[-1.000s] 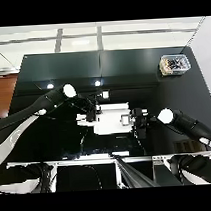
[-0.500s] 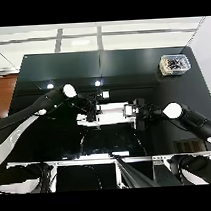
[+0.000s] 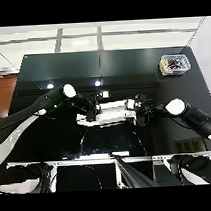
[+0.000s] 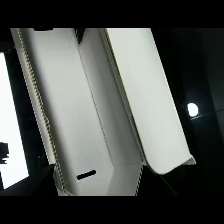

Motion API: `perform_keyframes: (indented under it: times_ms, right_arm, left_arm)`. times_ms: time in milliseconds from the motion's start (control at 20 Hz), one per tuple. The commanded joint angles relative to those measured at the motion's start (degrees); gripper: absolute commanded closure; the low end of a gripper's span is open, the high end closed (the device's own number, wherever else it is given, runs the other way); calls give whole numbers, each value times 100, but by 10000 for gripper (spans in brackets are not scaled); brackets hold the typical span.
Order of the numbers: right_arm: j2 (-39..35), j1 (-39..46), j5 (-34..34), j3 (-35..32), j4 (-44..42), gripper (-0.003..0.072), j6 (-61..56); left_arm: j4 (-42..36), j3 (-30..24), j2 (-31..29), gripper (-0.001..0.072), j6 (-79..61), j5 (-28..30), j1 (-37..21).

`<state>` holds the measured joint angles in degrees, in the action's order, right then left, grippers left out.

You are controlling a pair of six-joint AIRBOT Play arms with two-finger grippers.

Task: Fold the box and place the chain.

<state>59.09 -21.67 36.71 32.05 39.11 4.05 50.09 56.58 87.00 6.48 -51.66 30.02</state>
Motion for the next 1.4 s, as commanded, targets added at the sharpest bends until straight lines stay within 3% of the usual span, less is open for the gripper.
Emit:
perform_keyframes:
  times_ms: [0, 200, 350, 800, 1350]
  right_arm:
    - [94, 197, 138, 11, -391, -19, 354]
    - [214, 470, 291, 90, -879, -19, 927]
    - [485, 400, 857, 87, -1161, -20, 1381]
    - [1158, 186, 914, 83, -852, -20, 1478]
    - [1318, 275, 809, 83, -839, -19, 1486]
  left_arm:
    - [0, 7, 4, 684, -2, -4, 2]
    - [0, 7, 4, 683, -2, -2, 2]
    - [0, 7, 4, 684, -2, -4, 2]
    - [0, 7, 4, 683, -2, -9, 2]
    - [0, 7, 4, 683, -2, -133, 2]
